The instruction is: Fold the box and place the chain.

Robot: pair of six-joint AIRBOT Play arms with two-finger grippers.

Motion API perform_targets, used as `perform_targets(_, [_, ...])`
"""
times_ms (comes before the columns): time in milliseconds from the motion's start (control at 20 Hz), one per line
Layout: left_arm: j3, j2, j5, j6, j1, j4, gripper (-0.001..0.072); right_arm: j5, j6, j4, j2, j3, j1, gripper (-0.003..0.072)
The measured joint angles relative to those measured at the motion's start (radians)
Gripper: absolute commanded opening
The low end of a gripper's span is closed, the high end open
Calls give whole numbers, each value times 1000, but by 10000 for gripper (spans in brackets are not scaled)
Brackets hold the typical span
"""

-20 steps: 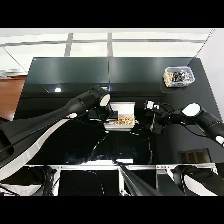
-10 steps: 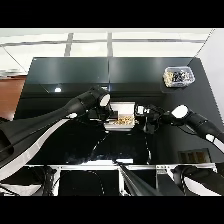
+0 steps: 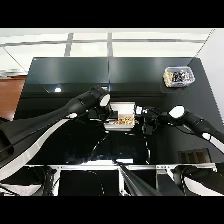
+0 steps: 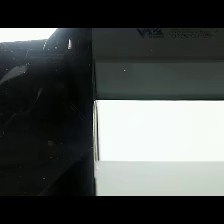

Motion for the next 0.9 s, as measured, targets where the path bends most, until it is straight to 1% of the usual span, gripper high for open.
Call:
perform_targets(50, [0,0,0,0,0,0,28,-1,9,-1,0,0,0,20])
perform_targets(300, [0,0,0,0,0,0,27,31,81,-18,17,1,0,17])
perform_targets(500, [0,0,-1,0,0,0,28,75,321,-142,102,30,0,16])
perform_targets(650, [0,0,-2,0,0,0,28,154,504,-216,201,96,0,17])
perform_targets(750, [0,0,-2,0,0,0,27,203,623,-211,254,154,0,17])
perform_targets(900, [0,0,-2,0,0,0,28,253,770,-95,294,230,0,17])
